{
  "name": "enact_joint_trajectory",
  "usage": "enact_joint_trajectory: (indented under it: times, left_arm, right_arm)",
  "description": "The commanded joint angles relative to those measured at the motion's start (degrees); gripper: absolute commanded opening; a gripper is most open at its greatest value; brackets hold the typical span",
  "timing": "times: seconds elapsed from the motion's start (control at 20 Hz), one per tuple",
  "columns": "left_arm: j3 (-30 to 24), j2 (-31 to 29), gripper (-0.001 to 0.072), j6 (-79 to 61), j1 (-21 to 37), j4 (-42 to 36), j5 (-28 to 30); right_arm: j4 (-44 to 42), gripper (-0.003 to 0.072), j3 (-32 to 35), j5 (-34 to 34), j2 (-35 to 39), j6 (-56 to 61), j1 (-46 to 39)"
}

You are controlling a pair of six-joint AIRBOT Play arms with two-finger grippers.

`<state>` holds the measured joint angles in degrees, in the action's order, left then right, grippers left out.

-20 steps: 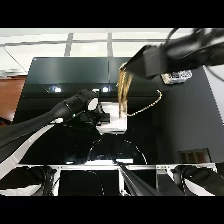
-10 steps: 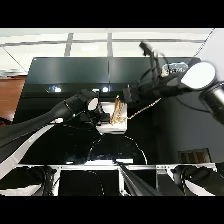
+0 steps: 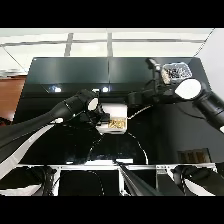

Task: Fold the box and place the chain.

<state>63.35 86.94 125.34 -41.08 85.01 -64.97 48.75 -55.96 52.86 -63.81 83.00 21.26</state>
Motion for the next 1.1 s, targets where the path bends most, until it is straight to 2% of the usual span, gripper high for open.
enact_joint_trajectory:
  times: [0.0, 0.05, 0.15, 0.2, 0.25, 0.3, 0.4, 0.5, 0.55, 0.65, 0.75, 0.8, 0.85, 1.05]
  left_arm:
    - [0.07, 0.00, 0.0027, 0.00, 0.04, 0.00, 0.02]
    - [0.07, 0.00, 0.0027, 0.00, 0.04, 0.00, 0.02]
    - [0.07, 0.00, 0.0027, 0.00, 0.04, 0.00, 0.02]
    - [0.07, 0.00, 0.0027, 0.00, 0.04, 0.00, 0.02]
    - [0.07, 0.00, 0.0027, 0.00, 0.04, 0.00, 0.02]
    - [0.07, 0.00, 0.0027, 0.00, 0.04, -0.02, 0.04]
    - [0.07, 0.00, 0.0027, 0.00, 0.04, 0.00, 0.07]
    - [0.07, 0.00, 0.0027, 0.00, 0.04, -0.02, 0.04]
    - [0.07, 0.00, 0.0027, 0.00, 0.04, -0.02, 0.02]
    - [0.07, 0.00, 0.0027, 0.00, 0.04, 0.00, 0.02]
    - [0.07, 0.00, 0.0027, 0.00, 0.04, -0.02, 0.04]
    - [0.07, 0.00, 0.0027, 0.00, 0.04, 0.00, 0.04]
    - [0.07, 0.00, 0.0027, 0.00, 0.04, 0.00, 0.04]
    - [0.07, 0.00, 0.0027, 0.00, 0.04, -0.02, 0.00]
  right_arm:
    - [5.35, 0.0374, 0.76, 6.93, 1.14, -8.81, -9.60]
    - [6.60, 0.0374, 2.12, 7.30, 1.18, -12.13, -11.87]
    - [7.02, 0.0380, 7.56, 2.49, 1.16, -22.12, -13.75]
    - [6.80, 0.0617, 10.91, -2.71, 1.14, -27.23, -13.38]
    - [6.82, 0.0709, 13.66, -8.04, 1.09, -33.33, -12.59]
    - [7.43, 0.0709, 15.98, -13.86, 0.83, -37.90, -11.67]
    - [10.03, 0.0709, 17.77, -23.37, -0.94, -37.03, -10.75]
    - [14.40, 0.0708, 17.62, -30.62, -3.85, -22.95, -10.73]
    - [18.78, 0.0708, 16.98, -31.56, -5.29, -13.14, -10.51]
    - [34.73, 0.0707, 13.94, -28.15, -8.96, 9.94, -9.27]
    - [52.04, 0.0704, 9.07, -18.27, -12.83, 31.50, -7.82]
    - [57.09, 0.0703, 6.38, -12.79, -14.69, 38.42, -7.21]
    - [56.92, 0.0703, 4.55, -10.80, -15.91, 39.76, -7.08]
    - [49.99, 0.0702, 1.64, -10.32, -18.29, 44.33, -7.10]
